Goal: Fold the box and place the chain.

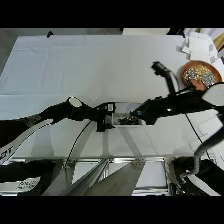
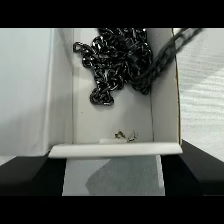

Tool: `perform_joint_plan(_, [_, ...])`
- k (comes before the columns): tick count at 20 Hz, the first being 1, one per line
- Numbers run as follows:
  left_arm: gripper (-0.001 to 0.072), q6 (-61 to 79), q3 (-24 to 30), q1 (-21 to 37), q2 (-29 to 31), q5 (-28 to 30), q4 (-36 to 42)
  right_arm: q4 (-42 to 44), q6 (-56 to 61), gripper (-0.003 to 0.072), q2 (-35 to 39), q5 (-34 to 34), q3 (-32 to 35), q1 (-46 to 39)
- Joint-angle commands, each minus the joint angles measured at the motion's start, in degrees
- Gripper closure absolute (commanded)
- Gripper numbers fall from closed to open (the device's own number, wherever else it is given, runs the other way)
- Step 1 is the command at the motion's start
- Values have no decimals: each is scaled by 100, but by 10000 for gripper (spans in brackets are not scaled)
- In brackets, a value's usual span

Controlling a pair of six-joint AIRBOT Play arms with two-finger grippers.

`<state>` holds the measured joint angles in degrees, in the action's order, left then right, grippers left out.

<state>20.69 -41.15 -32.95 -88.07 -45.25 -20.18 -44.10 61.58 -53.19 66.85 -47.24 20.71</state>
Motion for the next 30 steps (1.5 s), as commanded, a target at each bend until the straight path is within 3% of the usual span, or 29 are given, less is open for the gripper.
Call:
perform_joint_plan(1, [505, 2, 4, 0, 4, 2, -4, -411, 4, 668, -592, -345, -7, 208])
perform_joint_plan(7, [505, 2, 4, 0, 4, 2, -2, -551, 4, 655, -1174, -527, 13, 210])
perform_joint_plan(9, [505, 2, 4, 0, 4, 2, -4, -640, 4, 501, -1259, -535, 17, 210])
perform_joint_plan(13, [505, 2, 4, 0, 4, 2, -2, -929, 186, 497, -1080, -485, -15, 201])
perform_joint_plan(16, [505, 2, 4, 0, 4, 2, -2, -2068, 946, 498, -455, -323, -289, 201])
perform_joint_plan(19, [505, 2, 4, 0, 4, 2, -2, -3659, 1954, 489, 127, 651, -813, -109])
perform_joint_plan(22, [505, 2, 4, 0, 4, 2, -4, -4013, 1963, 482, 376, 844, -927, -1038])
perform_joint_plan(23, [505, 2, 4, 0, 4, 2, -2, -4063, 1967, 409, 315, 721, -922, -1309])
perform_joint_plan(24, [505, 0, 4, 0, 4, 2, -2, -4107, 1969, 259, 197, 466, -922, -1521])
perform_joint_plan(26, [505, 2, 4, 0, 4, 2, -2, -4159, 1969, 244, -254, -74, -925, -1744])
perform_joint_plan(30, [505, 2, 4, 0, 4, 2, -2, -4485, 2212, 252, -1537, -407, -925, -1749])
